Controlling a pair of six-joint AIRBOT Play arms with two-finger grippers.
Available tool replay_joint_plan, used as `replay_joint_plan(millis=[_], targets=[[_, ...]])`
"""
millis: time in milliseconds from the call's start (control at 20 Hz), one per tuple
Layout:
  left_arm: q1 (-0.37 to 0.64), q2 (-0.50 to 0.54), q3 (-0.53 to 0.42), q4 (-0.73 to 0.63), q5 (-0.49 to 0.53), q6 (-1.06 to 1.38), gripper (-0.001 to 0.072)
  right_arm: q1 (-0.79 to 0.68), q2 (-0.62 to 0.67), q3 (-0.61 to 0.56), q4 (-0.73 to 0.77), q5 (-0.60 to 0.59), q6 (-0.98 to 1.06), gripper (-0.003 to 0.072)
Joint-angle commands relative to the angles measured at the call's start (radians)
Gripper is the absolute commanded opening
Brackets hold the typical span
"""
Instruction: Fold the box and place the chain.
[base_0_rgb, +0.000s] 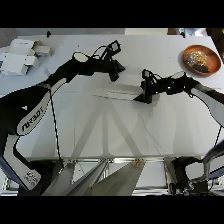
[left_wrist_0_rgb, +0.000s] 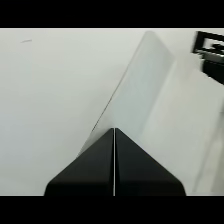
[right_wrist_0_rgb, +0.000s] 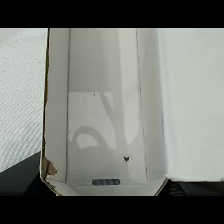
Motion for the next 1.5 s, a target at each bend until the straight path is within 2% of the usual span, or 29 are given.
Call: replay_joint_plan(millis=[0,250,500,650,800,950,1000,1050,1100,1200,1250,1350,1400,1450], targets=[[-0.019,-0.019,-0.002,0.035,0.101,-0.114,0.0009,0.000,0.000,0.000,-0.001,0.000,0.000,0.0535],[-0.055,-0.028,-0.002,0.307,0.097,-0.313,0.0009,0.000,0.000,0.000,-0.001,0.000,0.000,0.0535],[-0.053,0.003,-0.002,0.332,0.069,-0.339,0.0009,0.000,0.000,0.000,-0.001,0.000,0.000,0.0535],[-0.014,0.064,-0.002,0.317,-0.004,-0.333,0.0008,0.000,0.000,0.000,-0.001,0.000,0.000,0.0535],[0.059,0.103,-0.002,0.305,-0.151,-0.329,0.0009,0.000,0.000,0.000,-0.001,0.000,0.000,0.0535],[0.118,0.129,-0.041,0.306,-0.262,-0.158,0.0014,0.000,0.000,0.000,-0.001,0.000,0.000,0.0535],[0.126,0.137,-0.060,0.309,-0.282,-0.077,0.0056,0.000,0.000,0.000,-0.001,0.000,0.000,0.0535],[0.128,0.146,-0.081,0.314,-0.293,0.004,0.0164,0.000,0.000,0.000,-0.001,0.000,0.000,0.0535],[0.128,0.151,-0.099,0.316,-0.293,0.052,0.0225,0.000,0.000,0.000,-0.001,0.000,0.000,0.0535],[0.128,0.153,-0.135,0.319,-0.293,0.124,0.0233,0.000,0.000,0.000,-0.001,0.000,0.000,0.0535],[0.128,0.153,-0.149,0.334,-0.294,0.135,0.0267,0.000,0.000,0.000,-0.001,0.000,0.000,0.0535],[0.128,0.153,-0.174,0.384,-0.295,0.169,0.0552,0.000,0.000,0.000,-0.001,0.000,0.000,0.0535],[0.128,0.152,-0.180,0.428,-0.296,0.180,0.0618,0.000,0.000,0.000,-0.001,0.000,0.000,0.0535],[0.128,0.152,-0.184,0.460,-0.294,0.180,0.0632,0.000,0.000,0.000,-0.001,0.000,0.000,0.0535]])
